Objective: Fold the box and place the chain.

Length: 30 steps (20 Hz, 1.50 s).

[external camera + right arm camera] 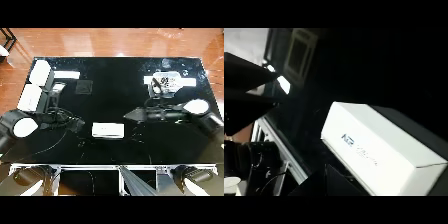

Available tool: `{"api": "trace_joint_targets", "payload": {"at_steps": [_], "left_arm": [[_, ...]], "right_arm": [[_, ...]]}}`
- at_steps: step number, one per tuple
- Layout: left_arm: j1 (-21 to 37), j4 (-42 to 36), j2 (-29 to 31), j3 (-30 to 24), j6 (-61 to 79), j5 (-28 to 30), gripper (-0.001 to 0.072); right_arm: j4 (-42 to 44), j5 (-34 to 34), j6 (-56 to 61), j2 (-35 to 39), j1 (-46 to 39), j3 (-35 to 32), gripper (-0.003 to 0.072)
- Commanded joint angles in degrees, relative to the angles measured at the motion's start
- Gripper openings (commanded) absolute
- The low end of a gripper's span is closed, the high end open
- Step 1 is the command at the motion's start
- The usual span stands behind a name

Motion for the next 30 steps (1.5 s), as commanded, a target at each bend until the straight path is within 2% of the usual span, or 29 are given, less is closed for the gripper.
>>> {"api": "trace_joint_targets", "payload": {"at_steps": [1, 3, 5, 9, 16, 20, 30], "left_arm": [[-0.1, -17.2, -6.7, 2.0, 37.6, -0.7, 0.063], [-0.1, -25.1, -10.2, 2.1, 53.0, 0.6, 0.0632], [-0.6, -29.4, -12.7, 2.1, 67.8, 2.2, 0.0634], [-3.1, -32.2, -15.8, 2.0, 84.1, 4.2, 0.0635], [-5.9, -32.3, -20.9, 1.9, 85.1, 7.8, 0.0636], [-6.0, -32.3, -21.2, 1.9, 85.1, 11.2, 0.0636], [-6.0, -32.3, -21.2, 1.8, 85.0, 9.9, 0.0636]], "right_arm": [[-8.2, 9.3, -0.3, 4.0, -10.2, 0.0, 0.0023], [-9.7, 12.1, -0.4, 4.0, -13.4, 0.0, 0.0022], [-10.2, 11.8, -0.4, 4.0, -14.9, 0.0, 0.0022], [-11.1, 11.1, -0.3, 4.0, -15.0, 0.0, 0.0022], [-12.0, 9.8, 0.1, 4.0, -15.0, 0.0, 0.0022], [-12.2, 9.8, 0.1, 4.0, -15.0, 0.0, 0.0022], [-12.2, 8.6, 0.0, 4.0, -15.0, 0.0, 0.0022]]}}
